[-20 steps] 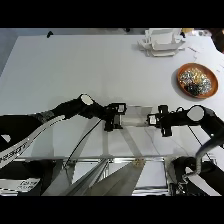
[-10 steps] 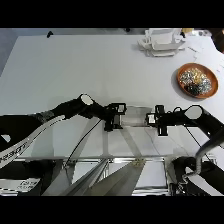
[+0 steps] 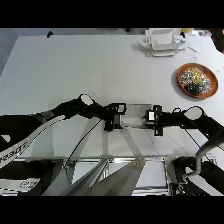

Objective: Fold the box and place the chain.

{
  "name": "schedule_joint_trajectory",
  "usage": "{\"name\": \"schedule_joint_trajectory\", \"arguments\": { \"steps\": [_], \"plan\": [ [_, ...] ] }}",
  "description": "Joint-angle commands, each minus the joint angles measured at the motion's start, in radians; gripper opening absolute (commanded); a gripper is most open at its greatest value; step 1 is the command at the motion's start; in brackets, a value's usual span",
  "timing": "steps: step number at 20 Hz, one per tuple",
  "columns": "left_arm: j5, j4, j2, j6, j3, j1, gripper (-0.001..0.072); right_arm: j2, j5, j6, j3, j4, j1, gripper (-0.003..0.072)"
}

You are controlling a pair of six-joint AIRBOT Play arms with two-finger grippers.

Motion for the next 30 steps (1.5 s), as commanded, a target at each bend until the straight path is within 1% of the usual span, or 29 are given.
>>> {"name": "schedule_joint_trajectory", "arguments": {
  "steps": [1,3,4,5,7,9,10,12,13,15,18,20,22,26,30],
  "plan": [
    [0.001,0.0,0.0,0.0,0.0,0.0,0.0014,0.039,-0.005,0.196,-0.002,-0.048,0.0,0.0292],
    [0.0,0.0,0.0,0.0,0.0,0.0,0.0014,0.102,-0.003,0.373,-0.002,-0.132,0.0,0.0088],
    [0.001,0.0,0.0,0.0,0.0,0.0,0.0014,0.144,-0.004,0.49,-0.002,-0.167,0.0,0.0015],
    [0.001,0.0,0.0,0.0,0.0,0.0,0.0014,0.181,-0.017,0.596,-0.002,-0.193,0.0,0.0018],
    [0.001,0.0,0.0,0.0,0.0,0.0,0.0014,0.239,-0.086,0.854,-0.002,-0.267,0.0,0.0018],
    [0.001,0.0,0.0,0.0,0.0,0.0,0.0014,0.276,-0.164,1.155,0.003,-0.416,0.0,0.0018],
    [0.001,0.0,0.0,0.0,0.0,0.0,0.0014,0.285,-0.179,1.29,0.01,-0.5,0.0,0.0018],
    [0.0,0.0,0.0,0.0,0.0,0.0,0.0014,0.288,-0.178,1.53,0.027,-0.659,-0.006,0.0018],
    [0.001,0.0,0.0,0.0,0.0,0.0,0.0014,0.288,-0.175,1.63,0.028,-0.697,-0.026,0.0018],
    [0.001,0.0,0.0,0.0,0.0,0.0,0.0014,0.282,-0.13,1.785,0.028,-0.71,-0.112,0.0018],
    [0.001,0.0,0.0,0.0,0.0,0.0,0.0014,0.246,-0.013,1.891,0.028,-0.688,-0.207,0.0016],
    [0.001,0.0,0.0,0.0,0.0,0.0,0.0014,0.207,0.074,1.886,0.028,-0.595,-0.209,0.0016],
    [0.0,0.0,0.0,0.0,0.0,0.0,0.0014,0.154,0.134,1.829,0.028,-0.486,-0.209,0.0016],
    [0.001,0.0,0.0,0.0,0.0,0.0,0.0014,0.045,0.164,1.724,0.028,-0.333,-0.209,0.0017],
    [0.001,0.0,0.0,0.0,0.0,0.0,0.0014,0.02,0.166,1.657,0.028,-0.24,-0.209,0.0022]
  ]
}}
